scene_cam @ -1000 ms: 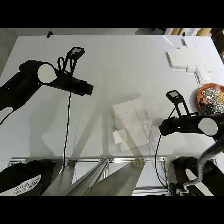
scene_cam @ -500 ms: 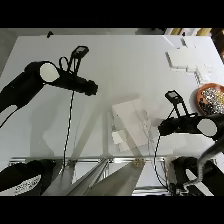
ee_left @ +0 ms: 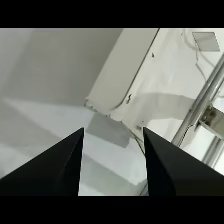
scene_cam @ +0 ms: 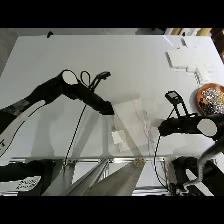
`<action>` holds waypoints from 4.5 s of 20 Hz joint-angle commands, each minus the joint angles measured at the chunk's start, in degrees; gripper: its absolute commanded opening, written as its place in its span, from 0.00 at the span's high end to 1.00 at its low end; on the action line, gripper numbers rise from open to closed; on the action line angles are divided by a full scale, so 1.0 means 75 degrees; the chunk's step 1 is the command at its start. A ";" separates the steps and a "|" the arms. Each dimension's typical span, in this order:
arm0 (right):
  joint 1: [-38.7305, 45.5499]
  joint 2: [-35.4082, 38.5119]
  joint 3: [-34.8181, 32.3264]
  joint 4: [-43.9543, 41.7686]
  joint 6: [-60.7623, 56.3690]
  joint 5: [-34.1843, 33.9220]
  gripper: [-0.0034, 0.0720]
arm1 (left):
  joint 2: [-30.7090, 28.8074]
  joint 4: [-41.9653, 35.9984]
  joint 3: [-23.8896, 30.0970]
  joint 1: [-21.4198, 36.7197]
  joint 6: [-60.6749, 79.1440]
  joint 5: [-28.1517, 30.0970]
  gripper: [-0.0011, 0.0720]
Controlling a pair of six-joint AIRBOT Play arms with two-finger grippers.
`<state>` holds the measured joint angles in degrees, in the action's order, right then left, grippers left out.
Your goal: Fold the box and place the chain.
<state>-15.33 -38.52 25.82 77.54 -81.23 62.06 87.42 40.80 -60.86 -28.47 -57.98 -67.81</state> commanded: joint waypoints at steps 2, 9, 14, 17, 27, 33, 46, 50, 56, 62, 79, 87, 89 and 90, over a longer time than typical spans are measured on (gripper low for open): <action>-0.0009 0.0006 -0.0003 0.0000 0.0000 0.0009 0.93 | 0.0731 -0.0615 0.0012 -0.0560 0.0338 -0.0050 0.41; -0.0009 0.0006 -0.0003 0.0003 0.0000 0.0009 0.93 | 0.0985 -0.0854 0.0012 -0.0799 0.0396 0.0452 0.46; -0.0009 0.0006 -0.0003 0.0003 0.0003 0.0017 0.93 | 0.0985 -0.0836 0.0012 -0.0568 0.0877 0.0143 0.77; -0.0009 0.0009 -0.0003 0.0003 0.0006 0.0061 0.93 | 0.0985 -0.0831 0.0012 -0.0472 0.1370 0.0041 0.90; -0.0009 0.0484 0.0822 0.0201 0.1772 0.1262 0.50 | 0.0729 0.0318 0.0006 -0.0991 0.3485 0.0449 0.99; -0.0009 0.1649 0.1014 0.0627 0.2299 0.2734 0.50 | -0.0854 0.1609 0.0300 -0.2736 0.4022 0.2430 0.99; -0.0009 0.2165 0.1005 -0.0286 0.2509 0.1751 0.50 | -0.0251 0.1393 0.0988 -0.2611 0.5901 0.3509 0.98; -0.0009 0.2165 0.0959 -0.0233 0.2736 0.1673 0.50 | -0.0216 0.1396 0.0988 -0.2611 0.5901 0.3506 0.98; -0.0009 0.2165 0.0857 -0.0166 0.2911 0.1629 0.50 | -0.0187 0.1393 0.0988 -0.2614 0.5901 0.3503 0.98; -0.0009 0.2165 0.0857 -0.0163 0.3107 0.1632 0.50 | -0.0187 0.1393 0.0988 -0.2611 0.5898 0.3427 0.97; -0.1661 0.1349 -0.0991 -0.0833 0.7449 0.0388 0.51 | -0.0189 0.1393 0.0988 -0.2614 0.5898 0.3407 0.97; -0.3427 0.2212 -0.2247 0.0038 0.7428 -0.1378 0.06 | -0.0189 0.1390 0.0988 -0.2611 0.5898 0.3410 0.97; -0.3739 0.2212 -0.2480 0.0041 0.7189 -0.1454 0.06 | -0.0189 0.1390 0.0988 -0.2614 0.5898 0.3410 0.97; -0.3809 0.2212 -0.2521 0.0108 0.7003 -0.1492 0.06 | -0.0189 0.1387 0.0988 -0.2614 0.5898 0.3407 0.97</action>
<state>-40.75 -22.35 9.21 77.14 -26.28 53.49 86.00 51.22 -53.47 -48.03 -13.76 -42.26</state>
